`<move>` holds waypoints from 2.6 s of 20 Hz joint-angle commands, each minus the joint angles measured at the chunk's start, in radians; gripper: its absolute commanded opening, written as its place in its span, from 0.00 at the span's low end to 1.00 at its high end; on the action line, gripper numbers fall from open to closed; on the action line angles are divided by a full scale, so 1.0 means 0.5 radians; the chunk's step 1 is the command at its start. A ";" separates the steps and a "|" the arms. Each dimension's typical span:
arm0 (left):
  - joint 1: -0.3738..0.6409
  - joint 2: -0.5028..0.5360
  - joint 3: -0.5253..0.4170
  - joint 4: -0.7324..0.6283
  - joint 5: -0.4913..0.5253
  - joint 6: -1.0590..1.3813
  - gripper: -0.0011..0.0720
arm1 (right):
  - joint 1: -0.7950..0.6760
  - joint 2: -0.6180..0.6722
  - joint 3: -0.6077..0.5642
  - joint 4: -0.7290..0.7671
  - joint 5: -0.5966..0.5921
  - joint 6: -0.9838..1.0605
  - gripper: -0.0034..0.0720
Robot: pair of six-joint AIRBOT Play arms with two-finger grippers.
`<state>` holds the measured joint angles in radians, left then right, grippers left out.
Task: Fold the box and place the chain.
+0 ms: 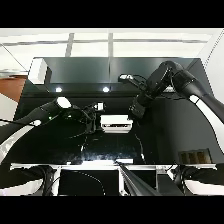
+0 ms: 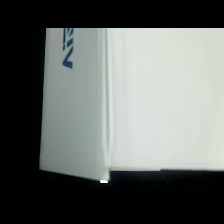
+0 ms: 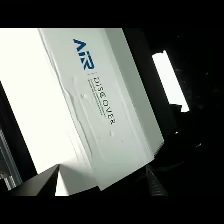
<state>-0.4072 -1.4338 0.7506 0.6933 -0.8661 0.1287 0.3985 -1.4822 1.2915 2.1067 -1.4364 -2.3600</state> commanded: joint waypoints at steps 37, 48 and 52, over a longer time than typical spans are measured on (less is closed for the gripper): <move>0.002 -0.001 -0.001 0.003 -0.004 0.001 0.62 | -0.055 0.378 -0.695 0.425 0.671 -1.115 0.99; 0.002 -0.001 -0.001 0.003 -0.004 0.001 0.62 | 0.079 0.469 -0.693 0.182 0.715 -0.782 0.99; 0.002 -0.001 -0.001 0.003 -0.004 0.001 0.62 | 0.140 0.468 -0.693 0.053 0.819 -0.732 0.98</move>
<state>-0.4072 -1.4338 0.7506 0.6949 -0.8680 0.1291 0.4458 -1.2484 0.9443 2.1891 -1.0622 -2.7522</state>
